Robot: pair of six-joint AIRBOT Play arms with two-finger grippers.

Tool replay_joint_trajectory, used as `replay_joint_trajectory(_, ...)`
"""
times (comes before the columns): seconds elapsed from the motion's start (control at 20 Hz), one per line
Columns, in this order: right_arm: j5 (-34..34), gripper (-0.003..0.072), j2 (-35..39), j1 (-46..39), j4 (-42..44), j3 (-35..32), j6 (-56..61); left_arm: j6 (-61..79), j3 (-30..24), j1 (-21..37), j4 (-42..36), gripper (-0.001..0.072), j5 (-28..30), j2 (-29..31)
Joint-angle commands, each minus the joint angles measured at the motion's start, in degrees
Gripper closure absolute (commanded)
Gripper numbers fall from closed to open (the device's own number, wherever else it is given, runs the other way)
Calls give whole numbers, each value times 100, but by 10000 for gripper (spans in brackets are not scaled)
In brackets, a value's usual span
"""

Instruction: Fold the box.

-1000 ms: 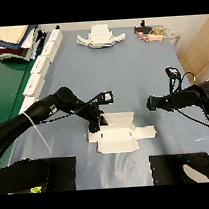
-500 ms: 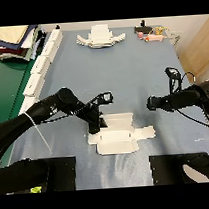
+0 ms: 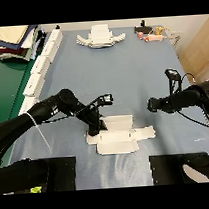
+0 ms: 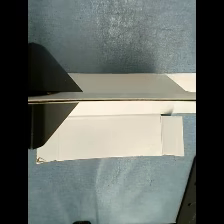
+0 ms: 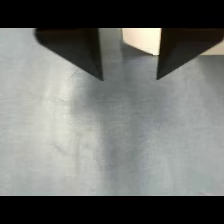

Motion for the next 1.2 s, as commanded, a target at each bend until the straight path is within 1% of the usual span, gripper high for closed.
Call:
replay_joint_trajectory(0.0, -483, 345, -4, 4, 713, 4, -562, 4, 0, 9, 26, 694, 9, -9)
replay_joint_trajectory(0.05, -656, 440, -2, 4, 1099, 4, -929, 2, 0, 9, 26, 694, 4, -9)
replay_joint_trajectory(0.1, -876, 649, 4, 24, 1504, 4, -1451, 2, 0, 9, 24, 694, 7, -9)
replay_joint_trajectory(0.15, -1095, 680, 13, 136, 1749, 4, -1893, 2, 0, 9, 24, 694, 4, -9)
replay_joint_trajectory(0.25, -1467, 681, 98, 575, 1786, -17, -2306, 2, 0, 9, 24, 694, 4, -9)
replay_joint_trajectory(0.35, -1565, 682, 354, 1215, 1781, -170, -2337, 2, 0, 9, 24, 694, 4, -9)
replay_joint_trajectory(0.45, -1624, 682, 861, 2210, 1853, -494, -2511, 2, 0, 9, 24, 694, 4, -9)
replay_joint_trajectory(0.55, -1521, 679, 1429, 3394, 1827, -876, -2520, 4, 0, 9, 24, 694, 4, -9)
replay_joint_trajectory(0.6, -1325, 587, 1646, 3912, 1679, -1058, -2518, 2, 0, 9, 24, 694, 4, -9)
replay_joint_trajectory(0.65, -929, 275, 1805, 4385, 1294, -1235, -2520, 4, 0, 9, 24, 694, 4, -9)
replay_joint_trajectory(0.7, -487, 116, 1858, 4739, 782, -1368, -2518, 2, 0, 9, 24, 694, 4, -9)
replay_joint_trajectory(0.8, 444, 17, 1744, 5184, -323, -1587, -2520, 2, 0, 9, 24, 694, 4, -9)
replay_joint_trajectory(0.9, 1021, 18, 1390, 5329, -997, -1663, -2524, 2, 0, 9, 24, 694, 7, -9)
replay_joint_trajectory(1.15, 1794, 23, 269, 5324, -1447, -1657, -2811, 4, 0, 7, 24, 694, 4, -9)
